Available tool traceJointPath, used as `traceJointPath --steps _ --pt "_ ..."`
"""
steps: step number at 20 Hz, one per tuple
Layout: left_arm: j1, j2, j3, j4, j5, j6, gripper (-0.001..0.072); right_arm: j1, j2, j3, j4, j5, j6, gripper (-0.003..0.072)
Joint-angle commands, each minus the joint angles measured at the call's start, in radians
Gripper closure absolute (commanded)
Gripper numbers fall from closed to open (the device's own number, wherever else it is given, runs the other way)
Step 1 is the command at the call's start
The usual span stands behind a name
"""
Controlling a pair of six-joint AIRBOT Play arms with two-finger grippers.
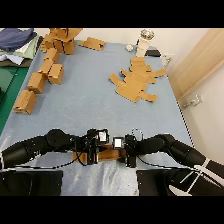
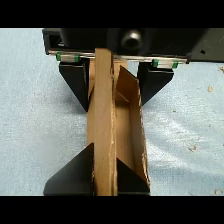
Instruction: Fold the box.
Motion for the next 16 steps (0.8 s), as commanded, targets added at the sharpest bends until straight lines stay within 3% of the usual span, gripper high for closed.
traceJointPath --steps 1,2,16 --pt "0.0 0.0 0.0 0.0 0.0 0.0 0.0696 0.0 -0.001 0.004 0.008 -0.027 0.0 0.0205" --pt "0.0 0.0 0.0 0.0 0.0 0.0 0.0696 0.0 -0.001 0.005 0.008 -0.031 0.0 0.024" --pt "0.0 0.0 0.0 0.0 0.0 0.0 0.0696 0.0 -0.018 0.002 -0.003 -0.031 -0.001 0.0239"
